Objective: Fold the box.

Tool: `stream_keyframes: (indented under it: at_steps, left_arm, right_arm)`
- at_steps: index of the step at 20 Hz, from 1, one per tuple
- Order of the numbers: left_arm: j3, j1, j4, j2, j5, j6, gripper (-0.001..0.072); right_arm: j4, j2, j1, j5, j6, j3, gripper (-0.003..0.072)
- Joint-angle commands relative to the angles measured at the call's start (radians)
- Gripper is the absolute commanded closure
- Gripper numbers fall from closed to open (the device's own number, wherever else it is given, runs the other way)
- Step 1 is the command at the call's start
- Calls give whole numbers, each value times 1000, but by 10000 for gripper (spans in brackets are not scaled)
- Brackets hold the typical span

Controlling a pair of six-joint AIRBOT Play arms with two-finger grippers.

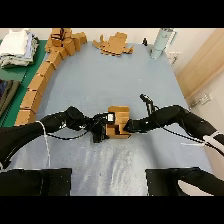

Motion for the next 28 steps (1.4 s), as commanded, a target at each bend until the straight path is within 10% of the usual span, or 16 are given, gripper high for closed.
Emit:
stream_keyframes:
  at_steps: [1, 14, 24, 28]
  left_arm:
    - [0, 0, 0, -1, 0, 0, 201]
    - [0, 0, 0, -1, 0, 0, 201]
    - [0, 0, 0, -1, 0, 0, 201]
    - [0, 0, 0, -1, 0, 0, 201]
  right_arm:
    - [-283, -44, 130, 14, 348, 58, 108]
    - [-687, -365, 391, -332, 919, 405, 116]
    - [-748, -374, 391, -343, 966, 405, 678]
    - [-747, -373, 391, -341, 958, 405, 630]
